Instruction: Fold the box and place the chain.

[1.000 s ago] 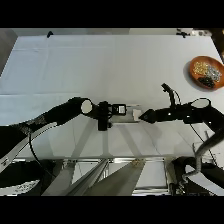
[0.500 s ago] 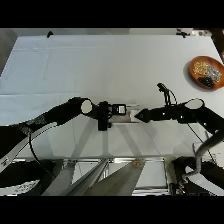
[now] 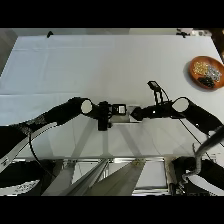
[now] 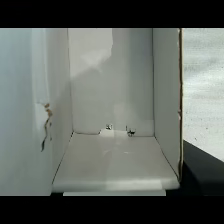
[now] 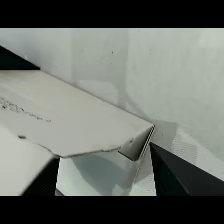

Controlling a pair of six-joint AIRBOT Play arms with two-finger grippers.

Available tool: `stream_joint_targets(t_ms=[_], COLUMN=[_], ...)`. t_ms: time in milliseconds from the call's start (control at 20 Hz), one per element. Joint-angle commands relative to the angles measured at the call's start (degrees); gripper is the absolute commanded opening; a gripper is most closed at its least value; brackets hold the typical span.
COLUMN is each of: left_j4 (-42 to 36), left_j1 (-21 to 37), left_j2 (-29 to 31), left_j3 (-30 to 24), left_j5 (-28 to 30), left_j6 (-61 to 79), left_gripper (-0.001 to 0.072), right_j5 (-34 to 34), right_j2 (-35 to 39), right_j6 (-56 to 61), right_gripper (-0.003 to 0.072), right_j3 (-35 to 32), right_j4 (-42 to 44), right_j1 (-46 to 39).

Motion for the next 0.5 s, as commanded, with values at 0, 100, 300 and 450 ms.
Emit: stream_joint_targets(t_ms=[0, 100, 300, 450], left_j4=[0.0, 0.0, 0.0, 0.0], left_j1=[0.0, 0.0, 0.0, 0.0], left_j2=[0.0, 0.0, 0.0, 0.0], left_j3=[0.0, 0.0, 0.0, 0.0], left_j5=[0.0, 0.0, 0.0, 0.0], left_j6=[0.0, 0.0, 0.0, 0.0], left_gripper=[0.0276, 0.0276, 0.0276, 0.0276], right_j5=[-0.9, -0.5, 0.2, 1.4], right_j2=[0.0, 0.0, 0.0, 0.0], right_j6=[11.0, 16.9, 24.0, 27.4], right_gripper=[0.0545, 0.0536, 0.0519, 0.0493], right_j3=[2.6, 3.3, 4.6, 5.5], right_j4=[-10.8, -16.7, -21.0, -21.5], right_j1=[4.5, 7.0, 8.9, 8.9])
